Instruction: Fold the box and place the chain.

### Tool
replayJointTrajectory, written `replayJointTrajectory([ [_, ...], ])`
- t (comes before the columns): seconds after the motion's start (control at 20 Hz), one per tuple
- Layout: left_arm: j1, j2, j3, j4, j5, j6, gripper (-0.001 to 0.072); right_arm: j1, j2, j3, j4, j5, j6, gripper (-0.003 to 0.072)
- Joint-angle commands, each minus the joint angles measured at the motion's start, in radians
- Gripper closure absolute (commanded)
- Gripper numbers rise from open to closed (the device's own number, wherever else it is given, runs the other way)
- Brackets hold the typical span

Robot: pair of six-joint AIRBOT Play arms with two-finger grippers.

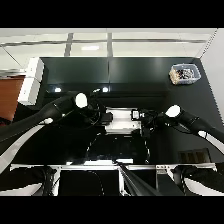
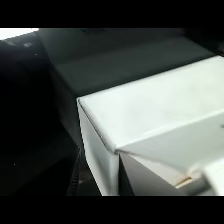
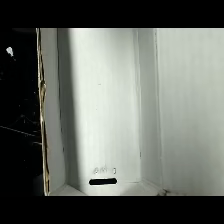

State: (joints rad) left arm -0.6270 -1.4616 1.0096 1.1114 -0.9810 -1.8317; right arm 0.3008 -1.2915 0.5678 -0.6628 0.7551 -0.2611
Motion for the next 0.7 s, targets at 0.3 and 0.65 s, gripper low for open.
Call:
replayJointTrajectory([
  [0.3,-0.153,-0.089,0.180,0.340,-0.157,-0.380,0.0437,0.000,0.000,0.000,0.000,0.000,0.000,0.0550],
  [0.65,-0.170,-0.127,0.200,0.339,-0.169,-0.466,0.0437,0.000,0.000,0.000,0.000,0.000,0.000,0.0550],
])
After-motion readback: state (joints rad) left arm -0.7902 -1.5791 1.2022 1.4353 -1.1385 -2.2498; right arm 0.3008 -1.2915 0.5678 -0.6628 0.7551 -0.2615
